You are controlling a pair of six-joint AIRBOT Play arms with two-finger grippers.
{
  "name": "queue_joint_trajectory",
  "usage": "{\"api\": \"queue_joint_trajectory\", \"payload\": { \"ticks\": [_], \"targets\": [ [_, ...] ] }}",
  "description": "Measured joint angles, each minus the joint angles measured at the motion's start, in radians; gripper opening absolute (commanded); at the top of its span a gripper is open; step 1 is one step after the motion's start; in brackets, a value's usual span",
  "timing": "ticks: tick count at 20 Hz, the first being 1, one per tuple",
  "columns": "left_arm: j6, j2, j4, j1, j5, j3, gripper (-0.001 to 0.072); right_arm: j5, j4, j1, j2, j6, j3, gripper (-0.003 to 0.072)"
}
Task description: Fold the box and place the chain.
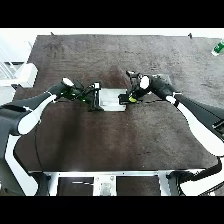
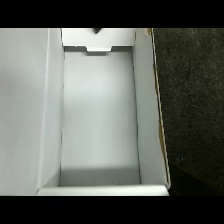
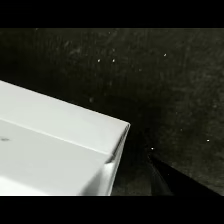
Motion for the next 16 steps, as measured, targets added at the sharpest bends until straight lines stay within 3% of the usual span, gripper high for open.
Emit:
{"api": "queue_joint_trajectory", "payload": {
  "ticks": [11, 16],
  "targets": [
    [0.0, 0.0, 0.001, 0.0, 0.0, 0.0, 0.0527, 0.078, -0.146, 0.057, -0.042, 0.238, 0.085, 0.0566],
    [0.0, 0.0, 0.001, 0.0, 0.0, 0.0, 0.0527, 0.108, -0.156, 0.067, -0.096, 0.267, 0.147, 0.0515]
  ]
}}
